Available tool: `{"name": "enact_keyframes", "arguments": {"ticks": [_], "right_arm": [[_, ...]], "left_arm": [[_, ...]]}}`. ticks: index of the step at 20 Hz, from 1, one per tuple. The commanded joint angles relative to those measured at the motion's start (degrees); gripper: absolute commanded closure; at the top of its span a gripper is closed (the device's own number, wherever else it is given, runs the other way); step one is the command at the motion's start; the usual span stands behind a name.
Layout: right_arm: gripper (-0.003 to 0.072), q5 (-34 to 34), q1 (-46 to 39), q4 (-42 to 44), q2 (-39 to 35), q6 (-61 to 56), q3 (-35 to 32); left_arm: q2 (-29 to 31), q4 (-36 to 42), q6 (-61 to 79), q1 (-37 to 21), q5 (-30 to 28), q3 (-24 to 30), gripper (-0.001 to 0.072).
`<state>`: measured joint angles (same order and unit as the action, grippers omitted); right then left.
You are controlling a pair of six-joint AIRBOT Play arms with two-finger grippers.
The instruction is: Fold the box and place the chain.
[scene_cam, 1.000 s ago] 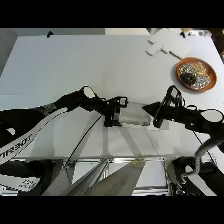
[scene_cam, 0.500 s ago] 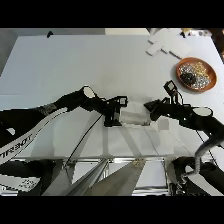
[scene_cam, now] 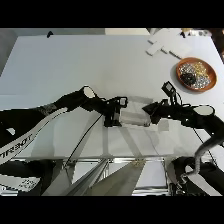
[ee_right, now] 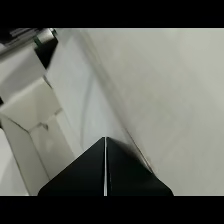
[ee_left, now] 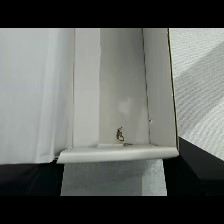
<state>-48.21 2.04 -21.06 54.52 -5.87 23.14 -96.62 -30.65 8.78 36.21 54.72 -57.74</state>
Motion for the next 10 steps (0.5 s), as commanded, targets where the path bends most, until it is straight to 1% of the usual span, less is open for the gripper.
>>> {"name": "enact_keyframes", "arguments": {"ticks": [1,2,3,4,6,7,8,9,10], "right_arm": [[0.0665,-4.3,0.0,-0.2,-5.8,-0.2,2.6],[0.0665,-4.8,0.0,-2.2,-8.2,-0.1,2.6],[0.0665,-5.8,0.0,-6.7,-10.3,-0.1,2.6],[0.0665,-7.6,0.0,-12.8,-11.7,-0.1,2.6],[0.0665,-12.3,0.0,-28.2,-13.4,-0.1,2.6],[0.0665,-13.0,0.0,-33.5,-13.7,-0.2,2.6],[0.0665,-13.6,0.0,-37.0,-13.7,-0.3,2.6],[0.0665,-14.1,0.0,-38.7,-13.7,-0.3,2.6],[0.0628,-14.4,0.0,-40.2,-13.7,-0.3,2.6]], "left_arm": [[0.0,0.0,0.0,0.0,0.0,0.0,0.0539],[0.0,0.0,0.0,0.0,0.0,0.0,0.0539],[0.0,0.0,0.0,0.0,0.0,0.0,0.0539],[0.0,0.0,0.0,0.0,0.0,0.0,0.0539],[0.0,0.0,0.0,0.0,0.0,0.0,0.0539],[0.0,0.0,0.0,0.0,0.0,0.0,0.0539],[0.0,0.0,0.0,0.0,0.0,0.0,0.0539],[0.0,0.0,0.0,0.0,0.0,0.0,0.0539],[0.0,0.0,0.0,0.0,0.0,0.0,0.0539]]}}
